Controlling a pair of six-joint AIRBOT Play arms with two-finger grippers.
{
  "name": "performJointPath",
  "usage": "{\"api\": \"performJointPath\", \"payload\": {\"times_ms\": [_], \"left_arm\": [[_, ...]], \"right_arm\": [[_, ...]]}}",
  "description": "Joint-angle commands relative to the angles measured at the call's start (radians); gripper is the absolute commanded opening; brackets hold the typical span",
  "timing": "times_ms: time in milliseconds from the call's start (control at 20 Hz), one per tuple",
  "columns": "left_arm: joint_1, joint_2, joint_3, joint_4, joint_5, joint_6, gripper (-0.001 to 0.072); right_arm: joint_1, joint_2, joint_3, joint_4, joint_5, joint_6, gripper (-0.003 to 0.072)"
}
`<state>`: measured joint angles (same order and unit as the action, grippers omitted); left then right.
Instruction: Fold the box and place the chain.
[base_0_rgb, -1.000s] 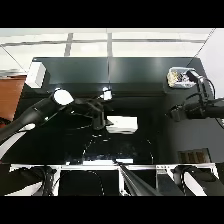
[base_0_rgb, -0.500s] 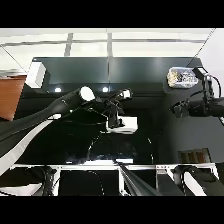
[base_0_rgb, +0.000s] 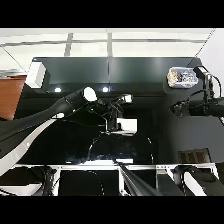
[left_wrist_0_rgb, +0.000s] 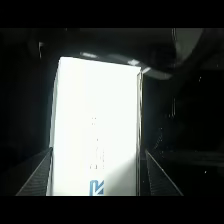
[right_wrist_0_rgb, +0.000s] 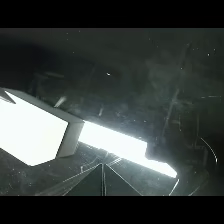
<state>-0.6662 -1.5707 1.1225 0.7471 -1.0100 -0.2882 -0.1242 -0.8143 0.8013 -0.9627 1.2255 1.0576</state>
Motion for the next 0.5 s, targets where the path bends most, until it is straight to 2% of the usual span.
{"api": "performJointPath", "payload": {"times_ms": [0, 100, 250, 300, 350, 400, 450], "left_arm": [[-0.029, -0.001, 0.001, 0.107, 0.0, -0.019, 0.0707], [-0.06, -0.002, 0.001, 0.163, 0.038, -0.085, 0.0707], [-0.111, -0.002, 0.001, 0.325, 0.145, -0.239, 0.0704], [-0.123, -0.002, 0.005, 0.375, 0.153, -0.272, 0.0643], [-0.128, 0.0, 0.022, 0.435, 0.132, -0.322, 0.0437], [-0.121, 0.005, 0.044, 0.482, 0.092, -0.381, 0.0388], [-0.097, 0.016, 0.071, 0.53, 0.036, -0.45, 0.0386]], "right_arm": [[0.0, 0.0, 0.001, 0.0, 0.0, 0.0, 0.002], [0.0, 0.0, 0.001, 0.001, 0.0, 0.0, 0.002], [0.0, 0.0, 0.001, 0.001, 0.0, 0.0, 0.002], [0.0, 0.0, 0.001, 0.0, -0.004, 0.0, 0.002], [0.0, 0.0, 0.001, -0.005, -0.01, 0.001, 0.002], [0.0, 0.0, 0.001, -0.014, -0.018, 0.001, 0.002], [0.0, 0.0, 0.001, -0.023, -0.023, 0.001, 0.002]]}}
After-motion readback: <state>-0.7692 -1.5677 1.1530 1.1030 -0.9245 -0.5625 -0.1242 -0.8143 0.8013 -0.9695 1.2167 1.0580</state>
